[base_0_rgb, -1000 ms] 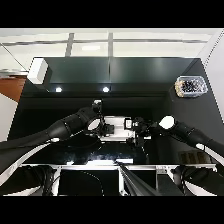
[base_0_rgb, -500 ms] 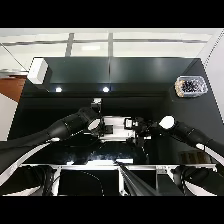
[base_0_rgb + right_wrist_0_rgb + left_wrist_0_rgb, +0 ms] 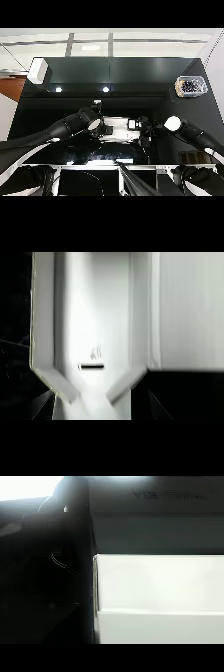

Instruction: Fold the box and place the chain.

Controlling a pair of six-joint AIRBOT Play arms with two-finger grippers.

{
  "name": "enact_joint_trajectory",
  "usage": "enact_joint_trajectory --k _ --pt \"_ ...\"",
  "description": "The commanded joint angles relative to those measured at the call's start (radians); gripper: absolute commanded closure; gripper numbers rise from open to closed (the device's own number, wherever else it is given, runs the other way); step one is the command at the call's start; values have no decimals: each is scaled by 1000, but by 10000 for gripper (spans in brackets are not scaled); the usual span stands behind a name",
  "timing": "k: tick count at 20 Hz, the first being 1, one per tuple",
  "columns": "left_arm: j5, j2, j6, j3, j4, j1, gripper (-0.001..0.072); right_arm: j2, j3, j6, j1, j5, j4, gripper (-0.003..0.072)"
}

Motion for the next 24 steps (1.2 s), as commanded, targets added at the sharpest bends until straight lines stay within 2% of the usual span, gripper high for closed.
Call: enact_joint_trajectory --k 1,5,10,11,12,13,14,15,16,19,21,24 --pt "-2 0 -1 0 15 1 682 45 1 73 -35 44 -77 -18" --pt "4 -1 -5 0 18 1 682 35 1 -16 -24 43 64 -18" --pt "5 -1 -5 0 18 1 682 4 1 -35 -6 26 85 -16" --pt "4 -1 -5 0 18 1 682 0 1 -35 -4 24 92 25" --pt "4 -1 -5 0 18 1 681 -6 1 -34 2 24 102 170" --pt "4 -1 -5 0 17 1 682 -12 1 -34 11 24 108 214" --pt "4 -1 -5 0 14 1 682 -14 1 -34 21 24 108 218" --pt "4 -1 -5 0 14 1 682 -14 1 -33 28 24 109 443" --pt "4 -1 -5 0 14 1 681 -14 1 -32 34 24 113 488" --pt "4 -1 -5 0 14 1 681 -14 1 -27 38 22 183 490" --pt "4 -1 -5 0 14 1 681 -15 1 -26 38 15 236 556" --pt "4 -1 -5 0 14 1 682 -34 1 -25 54 -21 267 556"
